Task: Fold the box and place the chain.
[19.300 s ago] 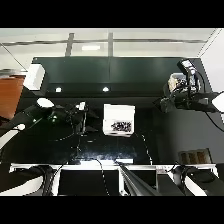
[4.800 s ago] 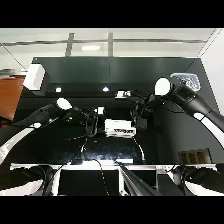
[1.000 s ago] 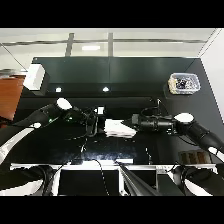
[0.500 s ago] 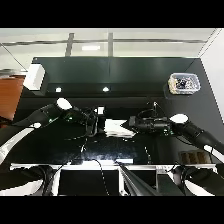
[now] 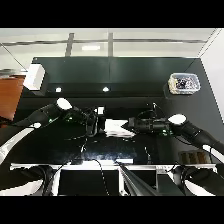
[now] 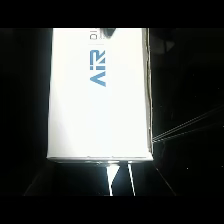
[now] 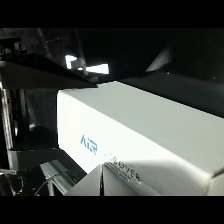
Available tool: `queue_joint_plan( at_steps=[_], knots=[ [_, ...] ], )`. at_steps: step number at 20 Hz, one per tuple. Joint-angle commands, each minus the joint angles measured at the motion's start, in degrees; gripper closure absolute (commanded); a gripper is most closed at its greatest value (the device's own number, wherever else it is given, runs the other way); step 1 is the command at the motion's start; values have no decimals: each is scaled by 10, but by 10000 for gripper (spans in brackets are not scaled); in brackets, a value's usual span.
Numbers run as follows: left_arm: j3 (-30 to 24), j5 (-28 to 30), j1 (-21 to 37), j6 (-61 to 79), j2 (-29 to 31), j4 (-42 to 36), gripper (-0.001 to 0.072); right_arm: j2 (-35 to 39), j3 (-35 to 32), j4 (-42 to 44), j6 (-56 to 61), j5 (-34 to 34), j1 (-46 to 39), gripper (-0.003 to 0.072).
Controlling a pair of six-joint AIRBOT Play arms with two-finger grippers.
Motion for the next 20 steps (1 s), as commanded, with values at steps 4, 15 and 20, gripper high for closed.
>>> queue_joint_plan(
  at_steps=[4, 15, 20],
  knots=[
    [0, 0, 0, 0, 0, 0, 226, -5, 0, -32, 19, -17, 0, 659],
    [0, 0, 0, 0, 0, 0, 226, 20, 43, -29, -13, 94, -23, 659],
    [0, -2, 0, -2, 0, 0, 225, 116, 59, -28, -20, 146, -121, 659]
  ],
)
